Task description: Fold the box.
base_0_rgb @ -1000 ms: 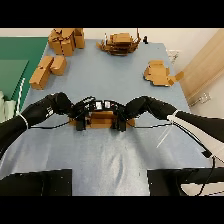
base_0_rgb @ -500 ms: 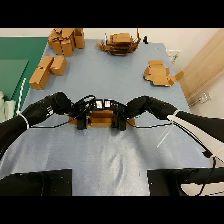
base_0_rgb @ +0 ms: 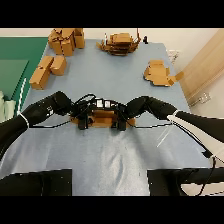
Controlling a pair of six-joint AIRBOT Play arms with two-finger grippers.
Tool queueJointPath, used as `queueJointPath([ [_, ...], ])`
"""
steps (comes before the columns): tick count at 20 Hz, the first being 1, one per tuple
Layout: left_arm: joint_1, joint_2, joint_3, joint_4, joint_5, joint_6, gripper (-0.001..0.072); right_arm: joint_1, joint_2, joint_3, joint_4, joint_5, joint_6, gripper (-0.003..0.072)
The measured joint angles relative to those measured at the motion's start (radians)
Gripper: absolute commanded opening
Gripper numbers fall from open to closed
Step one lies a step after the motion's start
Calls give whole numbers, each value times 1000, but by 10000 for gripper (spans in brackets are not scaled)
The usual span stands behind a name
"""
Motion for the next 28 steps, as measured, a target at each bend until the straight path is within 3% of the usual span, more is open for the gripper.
queueJointPath([
  [3, 0, -22, 0, -37, 0, 15, 304, 0, 0, 0, 1, 0, 0, 371],
  [4, 0, -29, 0, -44, 1, 17, 191, 0, 0, 0, 1, 0, -1, 371],
  [6, -1, -39, 1, -63, -2, 22, 169, 1, -1, 0, 14, -2, 0, 371],
  [8, -1, -43, 1, -66, -2, 25, 200, 1, -1, 0, 13, -3, 2, 371],
  [10, -1, -46, 1, -67, -5, 27, 486, 1, -1, 0, 10, -3, 2, 371],
  [17, -1, -48, 1, -66, -1, 29, 483, 1, -1, 0, 6, -2, 1, 371],
  [18, -1, -48, 1, -66, -1, 28, 459, 1, -1, 0, 6, -2, 1, 371],
  [19, -2, -45, 1, -66, -1, 26, 340, 1, -1, 0, 6, -2, 1, 372],
  [20, -1, -38, 1, -64, 0, 22, 269, 1, -1, 0, 6, -3, 1, 371],
  [21, -1, -28, 1, -63, 2, 22, 227, 0, -1, 0, 6, -3, 2, 371],
  [23, -1, 6, 2, -63, -6, 21, 223, 1, 0, 0, 7, -3, 3, 372],
  [24, -1, 27, 2, -63, -13, 20, 154, 1, 0, 0, 7, -3, 3, 371],
  [25, 0, 51, 2, -62, -27, 12, 20, 1, 0, 0, 6, -4, 2, 371],
  [28, 13, 140, 2, -38, -115, -35, 19, 2, 0, 0, 4, -11, 1, 371],
])
